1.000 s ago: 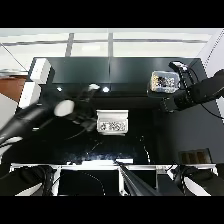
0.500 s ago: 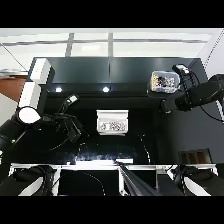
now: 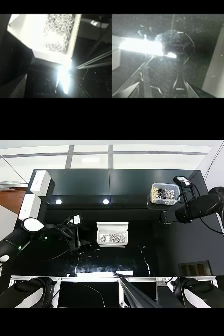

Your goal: Fold the box and place the chain.

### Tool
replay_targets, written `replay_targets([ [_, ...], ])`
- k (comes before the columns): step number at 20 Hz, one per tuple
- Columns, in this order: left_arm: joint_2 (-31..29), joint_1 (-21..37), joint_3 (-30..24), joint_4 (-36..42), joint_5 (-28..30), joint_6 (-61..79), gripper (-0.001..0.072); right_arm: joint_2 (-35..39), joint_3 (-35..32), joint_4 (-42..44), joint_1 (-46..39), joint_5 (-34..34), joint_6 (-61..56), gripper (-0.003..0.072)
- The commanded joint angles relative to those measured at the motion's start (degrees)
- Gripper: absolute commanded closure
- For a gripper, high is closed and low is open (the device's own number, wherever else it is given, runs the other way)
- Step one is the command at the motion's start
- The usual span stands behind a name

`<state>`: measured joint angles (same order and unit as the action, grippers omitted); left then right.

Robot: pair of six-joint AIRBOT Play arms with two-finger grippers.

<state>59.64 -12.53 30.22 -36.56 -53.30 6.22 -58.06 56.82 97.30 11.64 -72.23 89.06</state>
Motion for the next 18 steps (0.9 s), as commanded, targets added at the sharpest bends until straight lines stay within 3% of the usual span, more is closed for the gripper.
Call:
replay_targets([
  [1, 0.9, 0.07, 1.7, 4.13, -5.86, -3.23, 0.0084, 0.0, 0.0, 0.15, 0.02, 0.07, -0.39, -0.0021],
  [2, 0.96, 0.07, 1.57, 5.81, -8.15, -4.31, 0.0004, 0.0, 0.0, 0.15, 0.02, 0.2, -0.44, -0.0021],
  [5, 1.4, -1.38, 0.87, 7.28, -3.96, -3.82, 0.0, 0.0, 0.0, 0.13, 0.02, 0.79, -0.85, -0.0021],
  [10, 1.51, 1.2, 0.98, 0.63, -3.61, -3.8, 0.0005, 0.0, 0.0, 0.15, 0.02, 1.55, -1.14, -0.0021],
  [18, 1.49, 2.19, 0.83, 11.91, -6.08, -9.9, 0.0026, 0.0, 0.0, 0.13, 0.02, 1.9, -1.22, -0.0021],
])
